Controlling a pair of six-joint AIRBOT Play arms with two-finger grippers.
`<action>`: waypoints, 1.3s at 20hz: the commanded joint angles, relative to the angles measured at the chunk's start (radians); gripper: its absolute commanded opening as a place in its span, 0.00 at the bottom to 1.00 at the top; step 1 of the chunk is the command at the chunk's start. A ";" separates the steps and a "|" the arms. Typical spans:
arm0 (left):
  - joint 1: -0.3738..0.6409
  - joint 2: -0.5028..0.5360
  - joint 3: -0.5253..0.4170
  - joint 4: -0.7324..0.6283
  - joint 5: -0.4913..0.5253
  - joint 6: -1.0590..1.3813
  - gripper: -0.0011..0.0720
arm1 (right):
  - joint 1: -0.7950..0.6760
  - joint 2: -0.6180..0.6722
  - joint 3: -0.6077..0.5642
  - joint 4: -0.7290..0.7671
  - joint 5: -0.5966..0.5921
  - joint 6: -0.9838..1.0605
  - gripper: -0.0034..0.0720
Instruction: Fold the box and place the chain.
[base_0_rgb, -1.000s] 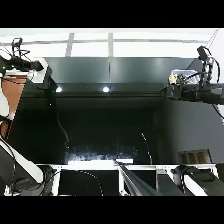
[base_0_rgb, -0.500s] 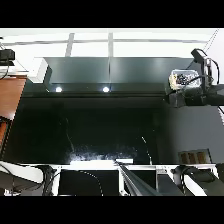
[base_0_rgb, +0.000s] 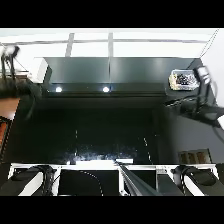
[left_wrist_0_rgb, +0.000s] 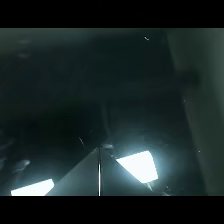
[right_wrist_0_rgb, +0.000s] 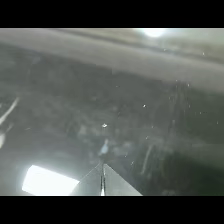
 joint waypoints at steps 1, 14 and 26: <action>-0.072 0.232 -0.324 -0.063 0.267 0.089 0.05 | 0.053 0.021 -0.180 -0.015 -0.336 -0.032 0.07; -0.071 0.235 -0.333 -0.066 0.293 0.106 0.05 | 0.054 0.021 -0.182 -0.015 -0.313 -0.032 0.07; -0.071 0.235 -0.333 -0.066 0.293 0.106 0.05 | 0.054 0.021 -0.182 -0.015 -0.313 -0.032 0.07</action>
